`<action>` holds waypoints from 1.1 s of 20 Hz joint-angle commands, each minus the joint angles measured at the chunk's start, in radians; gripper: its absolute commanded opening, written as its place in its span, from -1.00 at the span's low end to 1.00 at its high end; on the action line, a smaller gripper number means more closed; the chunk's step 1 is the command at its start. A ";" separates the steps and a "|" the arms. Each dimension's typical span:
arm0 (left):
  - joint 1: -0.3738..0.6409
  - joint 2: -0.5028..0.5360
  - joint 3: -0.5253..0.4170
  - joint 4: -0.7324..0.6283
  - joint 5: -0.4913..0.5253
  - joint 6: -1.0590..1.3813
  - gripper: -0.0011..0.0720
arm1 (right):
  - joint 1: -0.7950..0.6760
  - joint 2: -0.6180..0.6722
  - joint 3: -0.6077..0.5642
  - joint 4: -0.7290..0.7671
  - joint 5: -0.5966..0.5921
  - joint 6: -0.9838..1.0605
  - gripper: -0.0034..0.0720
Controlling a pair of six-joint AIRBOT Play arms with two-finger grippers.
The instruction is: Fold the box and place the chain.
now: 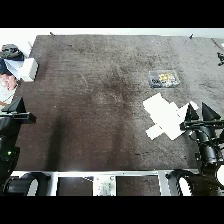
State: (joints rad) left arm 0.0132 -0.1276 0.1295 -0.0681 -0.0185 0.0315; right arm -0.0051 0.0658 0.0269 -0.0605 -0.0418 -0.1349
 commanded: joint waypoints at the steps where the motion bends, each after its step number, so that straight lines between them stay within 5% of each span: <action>1: 0.000 0.000 -0.001 0.000 0.000 0.000 -0.93 | 0.000 0.000 0.000 0.000 0.002 0.000 0.21; 10: 0.000 0.000 -0.001 0.000 0.000 0.000 -0.94 | 0.000 -0.042 0.100 0.082 -0.097 0.031 0.21; 16: 0.000 0.000 -0.001 0.000 0.000 0.000 -0.94 | -0.021 -0.513 0.357 0.145 -0.131 0.053 0.22; 19: 0.000 0.000 -0.001 0.000 0.000 0.000 -0.94 | -0.169 -0.812 0.516 0.178 0.111 0.056 0.21; 20: 0.000 0.000 -0.001 0.000 0.000 0.000 -0.94 | -0.243 -0.904 0.567 0.169 0.254 0.083 0.25; 21: 0.000 0.000 -0.001 0.000 0.001 0.000 -0.94 | -0.317 -0.984 0.616 0.094 0.433 0.137 0.53; 22: 0.000 0.000 -0.001 0.000 0.000 0.000 -0.94 | -0.392 -1.062 0.671 -0.044 0.631 0.293 0.52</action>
State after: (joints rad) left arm 0.0132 -0.1276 0.1291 -0.0677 -0.0185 0.0326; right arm -0.2390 -0.7712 0.5629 0.0418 0.1677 -0.0250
